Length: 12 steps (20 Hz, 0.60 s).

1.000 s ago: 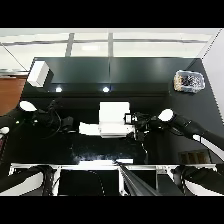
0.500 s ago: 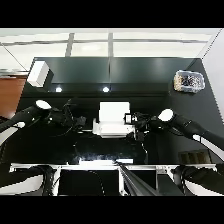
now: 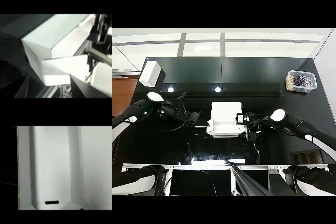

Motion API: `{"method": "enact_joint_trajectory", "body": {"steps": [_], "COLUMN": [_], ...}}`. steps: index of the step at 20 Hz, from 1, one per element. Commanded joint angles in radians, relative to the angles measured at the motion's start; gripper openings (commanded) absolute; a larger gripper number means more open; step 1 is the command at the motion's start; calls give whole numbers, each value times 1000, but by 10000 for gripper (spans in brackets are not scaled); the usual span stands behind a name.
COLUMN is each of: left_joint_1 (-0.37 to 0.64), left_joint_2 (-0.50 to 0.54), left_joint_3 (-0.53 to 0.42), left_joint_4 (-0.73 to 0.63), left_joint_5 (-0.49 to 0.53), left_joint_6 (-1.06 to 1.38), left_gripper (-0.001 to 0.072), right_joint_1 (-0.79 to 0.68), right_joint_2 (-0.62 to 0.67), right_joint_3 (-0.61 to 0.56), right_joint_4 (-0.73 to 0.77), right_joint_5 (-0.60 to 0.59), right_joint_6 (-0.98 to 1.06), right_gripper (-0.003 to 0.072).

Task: Fold the box and place the chain.

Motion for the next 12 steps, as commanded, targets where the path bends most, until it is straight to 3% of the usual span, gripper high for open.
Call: {"method": "enact_joint_trajectory", "body": {"steps": [1,4,8,12], "left_joint_1": [-62,-148,-249,-322], "left_joint_2": [-1,-1,-1,-2], "left_joint_3": [17,60,134,176], "left_joint_4": [11,136,343,393], "left_joint_5": [34,122,153,191], "left_joint_6": [-15,-189,-426,-533], "left_gripper": [585,585,585,585], "right_joint_1": [1,1,1,1], "right_joint_2": [-1,-1,-1,-1], "right_joint_3": [0,0,0,0], "right_joint_4": [0,0,0,0], "right_joint_5": [0,0,0,0], "right_joint_6": [0,0,0,0], "right_gripper": [133,133,133,133]}}
